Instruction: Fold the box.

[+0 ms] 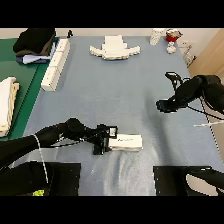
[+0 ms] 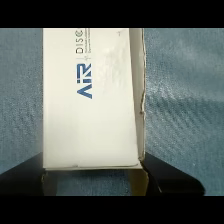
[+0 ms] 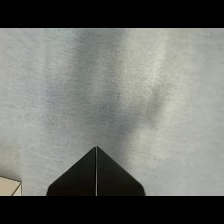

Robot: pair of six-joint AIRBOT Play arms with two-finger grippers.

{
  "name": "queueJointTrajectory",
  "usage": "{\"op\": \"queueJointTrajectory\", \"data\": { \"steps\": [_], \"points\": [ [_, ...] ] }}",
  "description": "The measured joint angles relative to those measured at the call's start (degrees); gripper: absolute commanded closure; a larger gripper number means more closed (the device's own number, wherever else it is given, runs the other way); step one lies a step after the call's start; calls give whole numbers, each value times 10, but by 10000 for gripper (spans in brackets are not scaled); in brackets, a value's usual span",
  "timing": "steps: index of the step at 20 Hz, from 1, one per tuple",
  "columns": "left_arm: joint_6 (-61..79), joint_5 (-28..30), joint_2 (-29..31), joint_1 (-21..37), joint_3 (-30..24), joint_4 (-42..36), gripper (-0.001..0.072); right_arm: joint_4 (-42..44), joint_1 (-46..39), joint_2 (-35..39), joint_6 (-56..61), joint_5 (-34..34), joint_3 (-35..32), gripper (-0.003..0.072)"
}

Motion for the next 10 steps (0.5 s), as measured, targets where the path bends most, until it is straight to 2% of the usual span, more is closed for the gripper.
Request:
{"op": "queueJointTrajectory", "data": {
  "steps": [10],
  "points": [
    [-4,0,0,0,2,0,179,3,-3,-11,-3,0,7,684]
  ]
}}
